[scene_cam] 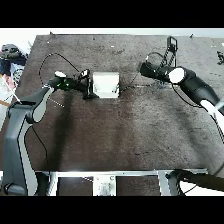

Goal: Fold the box and place the chain.

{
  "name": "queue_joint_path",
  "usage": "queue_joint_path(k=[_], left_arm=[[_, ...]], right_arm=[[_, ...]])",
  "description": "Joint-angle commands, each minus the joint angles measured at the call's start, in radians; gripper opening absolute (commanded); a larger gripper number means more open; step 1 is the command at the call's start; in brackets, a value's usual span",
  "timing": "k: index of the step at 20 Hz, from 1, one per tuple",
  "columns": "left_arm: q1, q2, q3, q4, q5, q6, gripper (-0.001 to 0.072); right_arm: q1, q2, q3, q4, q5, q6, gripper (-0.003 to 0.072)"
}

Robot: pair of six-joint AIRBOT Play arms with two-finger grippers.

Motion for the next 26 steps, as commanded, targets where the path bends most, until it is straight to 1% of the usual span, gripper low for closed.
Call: queue_joint_path(k=[1, 3, 8, 11, 12, 17, 22, 24, 26], left_arm=[[0.001, 0.000, 0.001, 0.000, 0.000, 0.000, 0.0447], [0.001, 0.000, 0.001, 0.000, 0.000, 0.000, 0.0447], [0.001, 0.000, 0.001, 0.000, 0.000, 0.000, 0.0446], [0.001, 0.000, 0.001, 0.000, 0.000, 0.000, 0.0447], [0.001, 0.000, 0.001, 0.000, 0.000, 0.000, 0.0446], [0.001, 0.000, 0.001, 0.000, 0.000, 0.000, 0.0447], [0.001, 0.000, 0.001, 0.000, 0.000, 0.000, 0.0447], [0.001, 0.000, 0.001, 0.000, 0.000, 0.000, 0.0447], [0.001, 0.000, 0.001, 0.000, 0.000, 0.000, 0.0447]], right_arm=[[0.085, 0.113, 0.001, 0.000, -0.117, -0.021, 0.0010], [0.119, 0.133, 0.015, 0.000, -0.173, -0.028, 0.0010], [0.197, 0.132, 0.098, -0.018, -0.201, -0.069, 0.0010], [0.228, 0.119, 0.106, -0.023, -0.275, -0.069, 0.0010], [0.235, 0.104, 0.106, -0.022, -0.281, -0.068, 0.0010], [0.293, -0.031, 0.106, 0.002, -0.265, -0.065, 0.0010], [0.343, -0.178, 0.106, 0.013, -0.222, -0.052, 0.0010], [0.346, -0.218, 0.106, 0.015, -0.189, -0.035, 0.0010], [0.339, -0.259, 0.106, 0.014, -0.119, -0.034, 0.0011]])
